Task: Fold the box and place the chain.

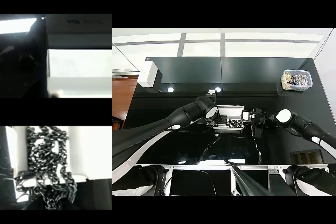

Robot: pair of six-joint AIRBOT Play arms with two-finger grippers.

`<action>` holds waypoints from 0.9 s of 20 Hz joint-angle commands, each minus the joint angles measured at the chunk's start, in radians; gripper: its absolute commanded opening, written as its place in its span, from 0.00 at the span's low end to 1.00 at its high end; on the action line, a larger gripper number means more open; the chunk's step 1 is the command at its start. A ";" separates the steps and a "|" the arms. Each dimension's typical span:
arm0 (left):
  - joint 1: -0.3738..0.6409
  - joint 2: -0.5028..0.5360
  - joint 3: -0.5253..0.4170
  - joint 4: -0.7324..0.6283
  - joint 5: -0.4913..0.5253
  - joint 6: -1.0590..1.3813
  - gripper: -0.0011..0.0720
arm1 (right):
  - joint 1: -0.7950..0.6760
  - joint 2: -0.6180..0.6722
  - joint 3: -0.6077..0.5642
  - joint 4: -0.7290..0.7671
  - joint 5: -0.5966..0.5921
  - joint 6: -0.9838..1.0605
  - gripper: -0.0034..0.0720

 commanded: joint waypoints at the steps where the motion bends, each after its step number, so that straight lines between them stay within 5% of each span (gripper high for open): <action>1: 0.000 0.000 0.000 0.001 0.001 0.000 0.05 | -0.004 0.024 0.000 -0.037 0.013 0.127 0.06; 6: 0.000 0.000 0.000 0.001 0.001 0.000 0.05 | -0.066 0.166 0.006 -0.180 0.037 0.460 0.06; 11: 0.000 0.000 0.000 0.001 0.001 0.000 0.05 | -0.100 0.312 0.122 -0.159 0.253 0.686 0.06; 14: 0.000 0.000 0.000 0.001 0.001 0.000 0.06 | -0.100 0.327 0.244 0.003 0.392 0.740 0.06; 18: 0.000 0.000 0.000 0.001 0.001 0.000 0.06 | -0.098 0.324 0.305 0.294 0.365 0.740 0.06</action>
